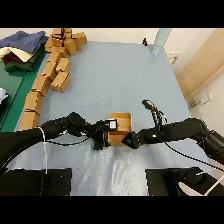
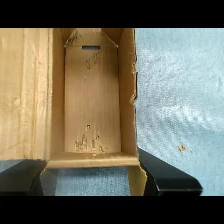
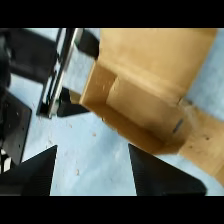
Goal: Fold the box.
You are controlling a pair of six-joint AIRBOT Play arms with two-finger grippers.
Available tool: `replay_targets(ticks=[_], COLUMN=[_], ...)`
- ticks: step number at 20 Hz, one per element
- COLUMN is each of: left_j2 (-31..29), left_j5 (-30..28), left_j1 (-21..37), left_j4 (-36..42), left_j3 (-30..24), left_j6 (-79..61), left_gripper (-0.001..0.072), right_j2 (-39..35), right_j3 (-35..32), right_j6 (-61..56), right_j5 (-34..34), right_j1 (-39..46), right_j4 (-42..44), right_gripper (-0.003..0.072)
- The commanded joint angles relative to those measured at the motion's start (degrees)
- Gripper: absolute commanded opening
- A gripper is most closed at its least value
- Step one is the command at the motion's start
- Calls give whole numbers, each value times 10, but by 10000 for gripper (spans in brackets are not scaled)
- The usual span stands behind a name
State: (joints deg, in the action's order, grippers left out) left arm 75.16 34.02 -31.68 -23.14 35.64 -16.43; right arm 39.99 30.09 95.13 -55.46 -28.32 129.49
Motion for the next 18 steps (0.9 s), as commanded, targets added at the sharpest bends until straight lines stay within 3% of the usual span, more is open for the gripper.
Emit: replay_targets(ticks=[1,18], left_j2=[0,0], left_j5=[0,0], left_j1=[0,0], left_j4=[0,0], left_j3=[0,0], left_j6=[0,0], left_gripper=[527,528], right_j2=[0,-1], right_j3=[1,4], right_j6=[-37,-37], right_j5=[55,55], right_j1=[0,0], right_j4=[-10,-11], right_gripper=[712,712])
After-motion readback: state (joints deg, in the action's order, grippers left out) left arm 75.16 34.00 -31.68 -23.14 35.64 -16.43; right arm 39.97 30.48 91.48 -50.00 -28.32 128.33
